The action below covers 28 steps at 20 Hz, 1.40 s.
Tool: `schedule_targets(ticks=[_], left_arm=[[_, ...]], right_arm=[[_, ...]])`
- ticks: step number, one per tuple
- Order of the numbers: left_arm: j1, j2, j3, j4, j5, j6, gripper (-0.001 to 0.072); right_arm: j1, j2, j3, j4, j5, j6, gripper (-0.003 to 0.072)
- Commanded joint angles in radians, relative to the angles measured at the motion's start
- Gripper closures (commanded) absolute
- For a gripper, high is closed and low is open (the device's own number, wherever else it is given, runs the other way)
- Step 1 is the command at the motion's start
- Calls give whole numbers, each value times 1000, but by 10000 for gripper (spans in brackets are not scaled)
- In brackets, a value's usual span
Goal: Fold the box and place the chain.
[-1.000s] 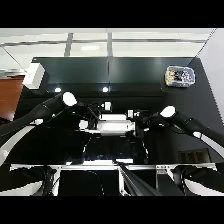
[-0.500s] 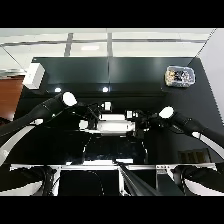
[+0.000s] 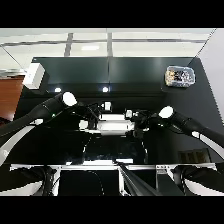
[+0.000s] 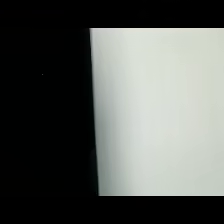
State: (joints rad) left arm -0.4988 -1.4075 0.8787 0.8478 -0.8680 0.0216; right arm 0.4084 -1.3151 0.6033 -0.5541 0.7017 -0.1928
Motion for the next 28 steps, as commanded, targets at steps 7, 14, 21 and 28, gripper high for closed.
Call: schedule_targets(ticks=[7, 14, 21, 28], left_arm=[[0, -1, 1, 0, 0, 0, 682], [0, -1, 1, 0, 0, 0, 682], [0, 0, 1, 0, -1, 0, 681], [26, 114, 1, 125, -11, -231, 2]], right_arm=[[20, -2, 1, -34, -5, 13, -15], [19, -2, 1, -34, -3, 14, -15], [18, -2, 1, -41, 5, 14, 157], [18, -2, 1, -42, 4, 16, 160]])
